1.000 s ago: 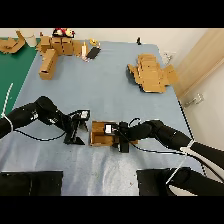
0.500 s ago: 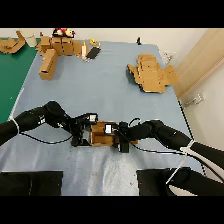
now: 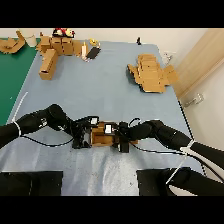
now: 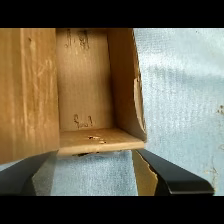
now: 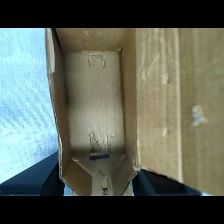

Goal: Fold the box.

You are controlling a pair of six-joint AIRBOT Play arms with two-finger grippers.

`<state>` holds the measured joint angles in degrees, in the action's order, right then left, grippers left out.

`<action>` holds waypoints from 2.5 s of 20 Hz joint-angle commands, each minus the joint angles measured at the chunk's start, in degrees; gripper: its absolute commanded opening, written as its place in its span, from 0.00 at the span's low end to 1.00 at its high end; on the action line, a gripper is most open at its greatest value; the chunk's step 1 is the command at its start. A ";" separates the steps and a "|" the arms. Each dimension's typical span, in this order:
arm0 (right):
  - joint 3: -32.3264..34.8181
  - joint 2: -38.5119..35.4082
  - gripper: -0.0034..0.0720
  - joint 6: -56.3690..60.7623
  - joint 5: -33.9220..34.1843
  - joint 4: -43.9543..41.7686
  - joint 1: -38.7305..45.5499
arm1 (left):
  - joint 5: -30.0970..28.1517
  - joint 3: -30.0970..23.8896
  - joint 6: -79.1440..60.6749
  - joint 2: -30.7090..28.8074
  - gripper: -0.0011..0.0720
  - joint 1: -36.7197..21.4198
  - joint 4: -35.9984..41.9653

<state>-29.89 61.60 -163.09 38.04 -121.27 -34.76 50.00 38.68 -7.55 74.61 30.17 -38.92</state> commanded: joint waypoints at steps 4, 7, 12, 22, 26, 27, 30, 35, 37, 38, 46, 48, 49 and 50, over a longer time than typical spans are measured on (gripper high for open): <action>-0.04 0.00 0.70 0.02 -0.04 0.00 0.02 | -2.86 -0.42 0.46 0.04 0.96 1.66 0.59; -0.04 0.00 0.70 0.02 -0.04 0.00 0.02 | -4.22 -0.42 1.36 0.04 0.96 2.80 0.90; -0.04 0.00 0.70 0.02 -0.04 0.00 0.02 | -4.48 -0.42 4.20 0.04 0.96 3.08 1.66; -0.04 0.00 0.70 0.02 -0.04 0.00 0.02 | -3.65 -0.42 4.50 0.04 0.75 3.08 1.60; -0.04 0.00 0.70 0.02 -0.04 0.00 0.02 | -2.99 -0.66 4.48 0.04 0.71 3.06 1.36; -0.04 0.00 0.70 0.02 -0.04 0.00 0.02 | -3.02 -0.66 4.48 0.04 0.54 3.06 1.33; -0.04 0.00 0.70 0.02 -0.04 0.00 0.02 | -2.93 -0.66 4.48 0.04 0.52 3.08 1.42; -0.04 0.00 0.70 0.02 -0.04 0.00 0.02 | -2.93 -0.66 4.46 0.04 0.52 3.06 1.66; -0.04 0.00 0.70 0.02 -0.04 0.00 0.02 | -2.97 -0.63 4.46 0.04 0.52 3.06 1.64; -0.04 0.00 0.70 0.02 -0.04 0.00 0.02 | -2.93 -0.66 4.46 0.04 0.52 3.06 1.64; -0.04 0.00 0.70 0.02 -0.04 0.00 0.02 | -2.95 -0.66 4.46 0.04 0.52 3.06 1.64; -0.04 -0.02 0.70 0.00 -0.04 0.55 0.04 | -2.95 -0.66 4.46 0.04 0.52 3.06 1.64; -0.04 -0.02 0.70 0.02 -0.02 0.92 0.02 | -2.95 -0.66 4.46 0.04 0.52 3.06 1.64; -0.04 -0.02 0.70 0.00 0.24 0.57 0.00 | -2.93 -0.66 4.46 0.04 0.52 3.06 1.64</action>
<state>-29.89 61.60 -163.09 38.02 -121.03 -34.76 47.05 37.98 -3.07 74.63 33.23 -37.28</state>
